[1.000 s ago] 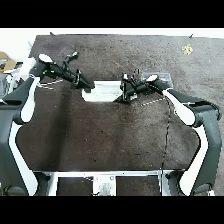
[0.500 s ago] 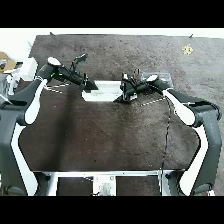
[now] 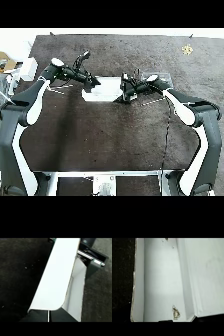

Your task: Fold the box and place the chain.

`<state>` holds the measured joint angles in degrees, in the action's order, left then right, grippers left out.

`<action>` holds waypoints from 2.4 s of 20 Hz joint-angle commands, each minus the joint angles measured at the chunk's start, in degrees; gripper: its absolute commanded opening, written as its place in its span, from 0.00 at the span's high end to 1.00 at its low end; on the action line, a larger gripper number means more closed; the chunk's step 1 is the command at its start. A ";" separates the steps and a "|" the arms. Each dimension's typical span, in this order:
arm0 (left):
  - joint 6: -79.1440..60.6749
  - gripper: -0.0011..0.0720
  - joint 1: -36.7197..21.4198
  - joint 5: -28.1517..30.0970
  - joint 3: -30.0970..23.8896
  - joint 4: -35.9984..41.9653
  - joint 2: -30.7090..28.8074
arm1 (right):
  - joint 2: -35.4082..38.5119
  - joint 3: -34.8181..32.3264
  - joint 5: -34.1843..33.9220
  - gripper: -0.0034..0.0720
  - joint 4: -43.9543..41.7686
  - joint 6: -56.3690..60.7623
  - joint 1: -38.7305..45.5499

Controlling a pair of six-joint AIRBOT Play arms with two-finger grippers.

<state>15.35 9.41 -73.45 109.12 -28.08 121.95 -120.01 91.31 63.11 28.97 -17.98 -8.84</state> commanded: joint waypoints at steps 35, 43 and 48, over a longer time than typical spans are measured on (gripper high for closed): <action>-18.73 0.08 -2.75 -4.94 -1.99 -19.85 -5.79 | 0.00 -0.02 0.04 0.30 -0.02 0.02 -0.07; -23.34 0.08 -0.28 1.44 -10.21 -21.38 -5.81 | 0.00 -0.02 0.04 0.30 -0.02 0.00 -0.09; -23.39 0.08 -0.28 1.33 -10.69 -20.57 -5.79 | 0.00 -0.02 0.04 0.30 -0.02 0.00 -0.09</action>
<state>-7.51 9.08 -72.66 99.00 -48.93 116.18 -120.01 91.31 63.16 28.97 -18.00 -8.86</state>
